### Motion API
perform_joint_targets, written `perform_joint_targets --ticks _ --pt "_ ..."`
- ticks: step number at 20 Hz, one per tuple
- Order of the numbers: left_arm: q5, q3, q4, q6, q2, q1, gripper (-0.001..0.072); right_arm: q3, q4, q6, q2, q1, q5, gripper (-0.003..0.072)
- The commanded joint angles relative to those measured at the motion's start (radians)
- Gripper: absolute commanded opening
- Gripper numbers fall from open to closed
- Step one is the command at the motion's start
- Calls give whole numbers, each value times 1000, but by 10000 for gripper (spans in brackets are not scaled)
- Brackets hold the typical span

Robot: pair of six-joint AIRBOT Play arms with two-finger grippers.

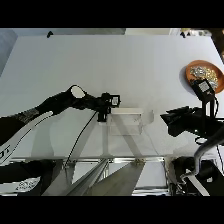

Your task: Fold the box and place the chain.

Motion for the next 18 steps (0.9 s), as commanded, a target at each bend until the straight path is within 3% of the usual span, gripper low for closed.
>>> perform_joint_targets --ticks 1,3,4,5,6,11,14,17,18 --pt "0 0 0 0 0 -1 10 1 1 -44 1 0 -2 327" --pt "0 0 0 0 0 -1 10 1 5 -131 1 0 -9 294" --pt "0 0 0 0 0 -1 10 1 9 -186 1 0 -13 209" --pt "0 0 0 0 0 -1 10 1 24 -241 0 0 -16 32" --pt "0 0 0 0 0 -1 10 1 57 -296 0 0 -20 18" --pt "0 0 0 0 0 -1 10 -15 329 -659 -69 0 79 20" --pt "0 0 0 0 0 -1 10 -75 341 -811 -182 22 138 24" --pt "0 0 0 0 0 -1 10 -113 324 -915 -302 87 144 137" --pt "0 0 0 0 0 -1 10 -113 304 -915 -328 112 142 244"
